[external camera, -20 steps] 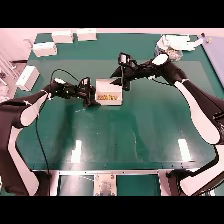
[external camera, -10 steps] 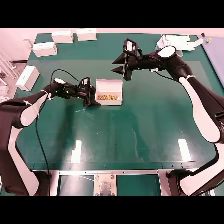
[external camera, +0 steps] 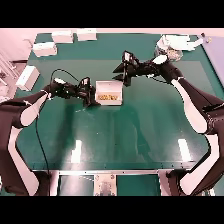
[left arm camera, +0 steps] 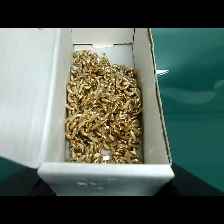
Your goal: Fold the box and place the chain.
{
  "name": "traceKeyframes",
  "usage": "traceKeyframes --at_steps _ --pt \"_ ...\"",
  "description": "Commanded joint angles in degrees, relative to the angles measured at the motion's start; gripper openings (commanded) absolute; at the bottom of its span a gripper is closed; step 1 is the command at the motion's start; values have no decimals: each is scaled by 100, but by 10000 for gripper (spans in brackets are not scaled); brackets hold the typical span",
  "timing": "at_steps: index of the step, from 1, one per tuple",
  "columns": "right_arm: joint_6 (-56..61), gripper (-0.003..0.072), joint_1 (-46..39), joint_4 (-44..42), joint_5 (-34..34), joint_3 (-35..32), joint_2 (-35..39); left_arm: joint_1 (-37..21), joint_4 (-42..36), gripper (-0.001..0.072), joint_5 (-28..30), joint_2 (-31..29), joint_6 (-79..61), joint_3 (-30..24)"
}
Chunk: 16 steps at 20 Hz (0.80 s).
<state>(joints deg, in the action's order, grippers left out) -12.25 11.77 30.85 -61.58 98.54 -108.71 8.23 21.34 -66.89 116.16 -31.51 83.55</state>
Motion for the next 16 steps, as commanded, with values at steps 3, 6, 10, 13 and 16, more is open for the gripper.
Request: traceKeyframes --at_steps 3,6,10,13,16 --pt "629 276 4 293 -1012 214 74 -7 0 484 2 -2 0 0" --pt "739 277 59 328 -1176 210 70 -7 0 484 0 -2 0 0" --pt "774 298 210 527 -1325 192 59 -7 0 484 2 -2 0 0" --pt "778 297 223 632 -1327 184 35 -7 2 484 2 -2 0 0" --pt "1001 298 223 654 -1364 184 35 -7 2 484 0 -2 0 0"
